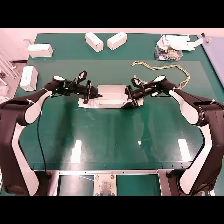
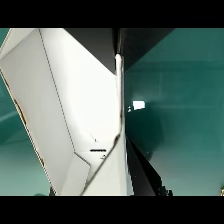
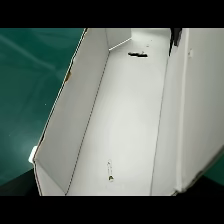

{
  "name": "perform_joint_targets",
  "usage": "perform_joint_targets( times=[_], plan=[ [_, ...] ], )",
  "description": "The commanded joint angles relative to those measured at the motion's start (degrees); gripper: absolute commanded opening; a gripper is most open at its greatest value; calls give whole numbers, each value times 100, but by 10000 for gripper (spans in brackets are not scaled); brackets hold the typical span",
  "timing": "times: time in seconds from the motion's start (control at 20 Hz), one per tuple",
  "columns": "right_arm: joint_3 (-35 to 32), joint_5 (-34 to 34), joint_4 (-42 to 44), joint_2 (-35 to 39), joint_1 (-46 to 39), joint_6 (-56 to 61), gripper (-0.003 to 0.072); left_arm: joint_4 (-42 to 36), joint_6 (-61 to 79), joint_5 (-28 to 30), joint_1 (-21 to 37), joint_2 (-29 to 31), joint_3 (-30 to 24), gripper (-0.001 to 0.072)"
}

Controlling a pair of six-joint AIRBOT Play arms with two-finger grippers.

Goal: Fold the box and place the chain.

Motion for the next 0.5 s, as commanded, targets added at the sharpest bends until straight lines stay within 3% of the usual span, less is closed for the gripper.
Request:
perform_joint_targets(
  times=[0.0, 0.45],
  plan=[
    [17, 50, -92, -26, 52, -11, 679, -11, 2, 7, 7, 2, 4, 21],
    [17, -120, -24, -61, 105, 540, 675, -11, 2, 7, 7, 2, 4, 21]
  ],
)
